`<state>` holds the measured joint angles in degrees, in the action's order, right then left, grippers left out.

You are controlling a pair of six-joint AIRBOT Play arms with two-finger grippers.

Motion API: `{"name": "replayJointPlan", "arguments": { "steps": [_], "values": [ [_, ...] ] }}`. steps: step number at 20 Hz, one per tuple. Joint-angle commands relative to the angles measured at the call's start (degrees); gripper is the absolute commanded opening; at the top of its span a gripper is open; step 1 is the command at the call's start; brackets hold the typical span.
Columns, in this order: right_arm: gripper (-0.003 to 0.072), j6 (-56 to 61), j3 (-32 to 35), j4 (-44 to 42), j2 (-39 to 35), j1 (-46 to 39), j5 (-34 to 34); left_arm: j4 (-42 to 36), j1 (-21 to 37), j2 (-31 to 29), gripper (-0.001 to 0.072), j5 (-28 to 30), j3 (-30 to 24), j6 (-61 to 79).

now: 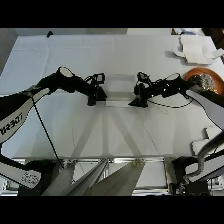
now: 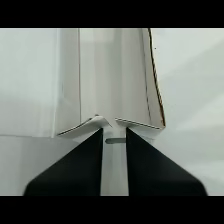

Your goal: Fold the box and place the chain.

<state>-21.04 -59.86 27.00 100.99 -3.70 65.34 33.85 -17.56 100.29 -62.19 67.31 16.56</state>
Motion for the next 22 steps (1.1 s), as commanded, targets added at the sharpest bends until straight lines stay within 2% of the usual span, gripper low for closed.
{"name": "replayJointPlan", "arguments": {
  "steps": [1,2,5,8,9,12,13,15,16,19,22],
  "values": [
    [0.052,0.0,-0.1,0.0,0.0,0.1,0.0,-0.9,0.0,0.0,0.0312,-0.2,-0.1,-0.1],
    [0.052,0.0,-0.1,0.0,0.0,0.1,0.0,-0.9,0.0,0.0,0.0378,-0.2,-0.2,-0.2],
    [0.052,0.0,-0.1,0.0,0.0,0.1,0.0,-0.9,0.0,0.0,0.0494,-0.2,-0.3,-0.3],
    [0.052,0.0,-0.1,0.0,0.0,0.1,0.0,-0.9,0.0,0.0,0.051,-0.2,-0.4,-0.5],
    [0.052,0.0,-0.1,0.0,0.0,0.1,0.0,-0.9,0.0,0.0,0.0486,-0.2,-0.4,-0.5],
    [0.052,0.0,-0.1,0.0,0.0,0.1,0.0,-0.9,0.0,0.0,0.0255,-0.2,-0.4,-1.7],
    [0.052,0.0,-0.1,0.0,0.0,0.1,0.0,-0.8,0.0,0.0,0.0241,-0.2,-0.4,-2.2],
    [0.052,0.0,-0.1,0.0,0.0,0.1,0.0,-0.7,0.0,0.0,0.0063,-0.2,-0.4,-4.1],
    [0.052,0.0,-0.1,0.0,0.0,0.1,0.0,-0.5,0.0,0.0,0.0012,-0.2,-0.4,-5.0],
    [0.052,0.0,-0.1,0.0,0.0,0.1,0.0,0.4,0.3,-0.7,0.0011,-0.2,-0.4,-9.0],
    [0.052,0.0,-0.1,0.0,0.0,0.1,0.0,9.8,1.0,-4.7,0.0011,-0.7,-0.4,-12.6]
  ]
}}
